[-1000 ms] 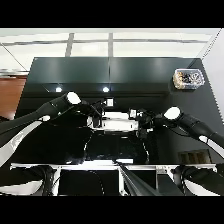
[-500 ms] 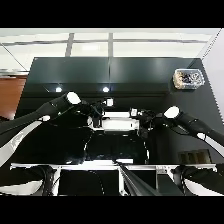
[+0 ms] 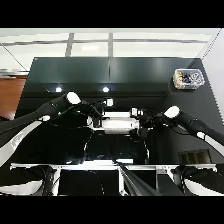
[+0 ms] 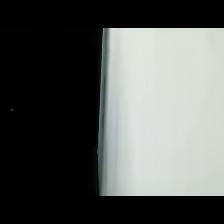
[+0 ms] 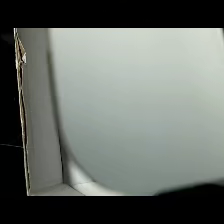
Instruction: Fold the box and place the chain.
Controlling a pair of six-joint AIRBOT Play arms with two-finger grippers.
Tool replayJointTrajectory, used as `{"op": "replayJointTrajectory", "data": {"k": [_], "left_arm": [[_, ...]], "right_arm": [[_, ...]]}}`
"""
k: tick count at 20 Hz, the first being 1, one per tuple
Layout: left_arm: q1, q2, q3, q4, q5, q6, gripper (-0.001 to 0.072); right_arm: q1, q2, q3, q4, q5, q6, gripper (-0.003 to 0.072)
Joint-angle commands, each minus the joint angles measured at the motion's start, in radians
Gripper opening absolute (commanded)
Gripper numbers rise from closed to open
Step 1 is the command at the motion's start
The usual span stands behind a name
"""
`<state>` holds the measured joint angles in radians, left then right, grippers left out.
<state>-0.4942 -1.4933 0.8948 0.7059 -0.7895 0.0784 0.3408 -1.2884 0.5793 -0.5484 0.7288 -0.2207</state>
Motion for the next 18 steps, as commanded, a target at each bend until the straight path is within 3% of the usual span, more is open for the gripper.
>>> {"op": "replayJointTrajectory", "data": {"k": [1,7,8,9,12,14,18], "left_arm": [[0.000,0.000,0.000,0.000,0.000,0.000,0.0028],[0.000,0.000,0.000,0.000,0.002,0.000,0.0028],[0.000,0.000,0.000,0.000,0.004,0.000,0.0032],[0.003,0.002,0.000,0.001,0.004,0.000,0.0102],[0.028,0.038,0.008,0.008,-0.035,-0.034,0.0502],[0.053,0.094,0.017,0.065,-0.058,-0.121,0.0694],[0.092,0.246,0.018,0.254,-0.190,-0.363,0.0693]], "right_arm": [[0.009,-0.004,0.000,-0.006,-0.005,-0.005,0.0604],[0.010,-0.005,0.000,-0.006,-0.012,0.000,0.0603],[0.010,-0.005,0.000,-0.006,-0.012,0.000,0.0491],[0.010,-0.005,0.000,-0.006,-0.012,0.000,0.0467],[0.010,-0.005,0.000,-0.006,-0.012,0.000,0.0467],[0.010,-0.005,0.000,-0.006,-0.012,0.000,0.0467],[0.010,-0.005,0.000,-0.006,-0.011,0.000,0.0467]]}}
